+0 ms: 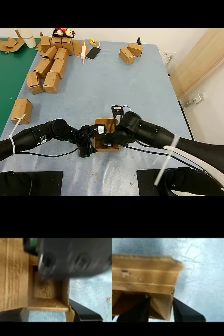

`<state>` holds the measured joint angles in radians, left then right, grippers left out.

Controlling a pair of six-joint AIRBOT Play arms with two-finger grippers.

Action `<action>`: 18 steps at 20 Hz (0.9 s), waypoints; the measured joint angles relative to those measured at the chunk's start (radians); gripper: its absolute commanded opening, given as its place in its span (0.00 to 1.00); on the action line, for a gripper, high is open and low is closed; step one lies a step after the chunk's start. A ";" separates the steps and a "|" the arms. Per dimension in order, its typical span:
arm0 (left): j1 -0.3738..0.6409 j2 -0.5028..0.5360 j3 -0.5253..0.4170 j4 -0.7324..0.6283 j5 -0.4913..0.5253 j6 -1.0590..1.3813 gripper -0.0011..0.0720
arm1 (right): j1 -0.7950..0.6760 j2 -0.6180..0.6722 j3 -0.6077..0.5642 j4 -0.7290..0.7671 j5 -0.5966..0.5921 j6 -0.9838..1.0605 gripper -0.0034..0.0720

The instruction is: Fold the box.

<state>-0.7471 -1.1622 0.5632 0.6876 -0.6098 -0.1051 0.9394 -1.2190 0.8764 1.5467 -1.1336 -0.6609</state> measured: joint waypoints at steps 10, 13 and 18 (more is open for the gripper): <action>0.000 0.000 0.000 0.000 0.000 0.001 0.73 | 0.032 -0.161 0.091 -0.026 -0.190 0.130 0.29; 0.000 0.000 0.000 0.000 0.000 0.001 0.73 | 0.032 -0.167 0.093 -0.028 -0.203 0.141 0.07; 0.000 -0.001 0.000 0.000 -0.001 0.000 0.73 | 0.032 -0.171 0.094 -0.032 -0.185 0.142 0.10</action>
